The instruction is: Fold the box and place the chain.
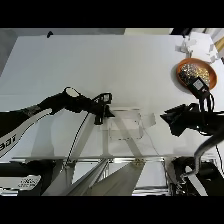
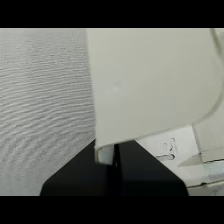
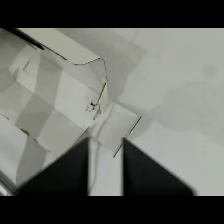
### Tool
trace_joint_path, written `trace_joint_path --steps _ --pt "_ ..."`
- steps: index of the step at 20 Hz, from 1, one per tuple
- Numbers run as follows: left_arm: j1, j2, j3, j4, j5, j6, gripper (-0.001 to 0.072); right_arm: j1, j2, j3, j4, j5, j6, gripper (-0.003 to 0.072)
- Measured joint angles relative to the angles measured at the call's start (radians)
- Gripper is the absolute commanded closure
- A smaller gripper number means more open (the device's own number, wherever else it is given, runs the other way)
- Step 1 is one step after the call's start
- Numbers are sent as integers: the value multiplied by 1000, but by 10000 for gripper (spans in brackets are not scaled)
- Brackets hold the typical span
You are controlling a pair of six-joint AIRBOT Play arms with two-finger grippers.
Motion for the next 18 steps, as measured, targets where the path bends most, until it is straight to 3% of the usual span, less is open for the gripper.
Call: trace_joint_path --steps 6,10,11,13,14,18 --pt "0 0 0 0 -2 0 681 26 0 -93 77 66 -254 680" --pt "0 0 0 0 -3 0 681 165 -13 -190 84 26 -507 678" --pt "0 0 0 0 -3 0 681 206 -17 -201 66 7 -550 618" --pt "0 0 0 0 -4 0 681 275 -24 -216 21 -31 -610 72" --pt "0 0 0 0 -4 0 681 301 -28 -222 5 -51 -631 34" --pt "0 0 0 0 -4 0 681 403 -45 -268 -40 -190 -682 -3"
